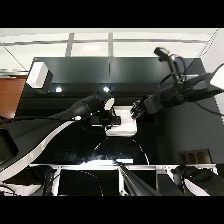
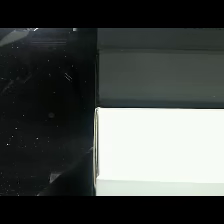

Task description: Fold the box and place the chain.

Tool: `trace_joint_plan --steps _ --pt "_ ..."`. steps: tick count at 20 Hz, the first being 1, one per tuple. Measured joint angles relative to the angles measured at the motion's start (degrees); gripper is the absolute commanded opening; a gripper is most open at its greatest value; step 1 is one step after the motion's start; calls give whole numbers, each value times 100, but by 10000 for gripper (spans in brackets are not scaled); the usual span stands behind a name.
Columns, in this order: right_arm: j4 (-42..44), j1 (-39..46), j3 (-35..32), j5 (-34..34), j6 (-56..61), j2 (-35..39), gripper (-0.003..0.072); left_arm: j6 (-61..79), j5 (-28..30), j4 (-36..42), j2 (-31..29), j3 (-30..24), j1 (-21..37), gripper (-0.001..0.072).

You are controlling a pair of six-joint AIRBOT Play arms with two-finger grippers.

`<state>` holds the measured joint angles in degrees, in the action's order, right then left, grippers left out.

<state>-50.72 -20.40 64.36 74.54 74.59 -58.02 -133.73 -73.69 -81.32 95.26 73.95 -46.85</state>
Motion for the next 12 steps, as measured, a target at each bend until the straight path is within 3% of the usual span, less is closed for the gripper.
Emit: trace_joint_plan --steps 6,12 --pt "247 -328 -802 -664 7 4 13 0 -2 0 0 0 0 30" --pt "339 -402 -1193 -1049 72 -57 31 0 7 -2 0 0 0 30"
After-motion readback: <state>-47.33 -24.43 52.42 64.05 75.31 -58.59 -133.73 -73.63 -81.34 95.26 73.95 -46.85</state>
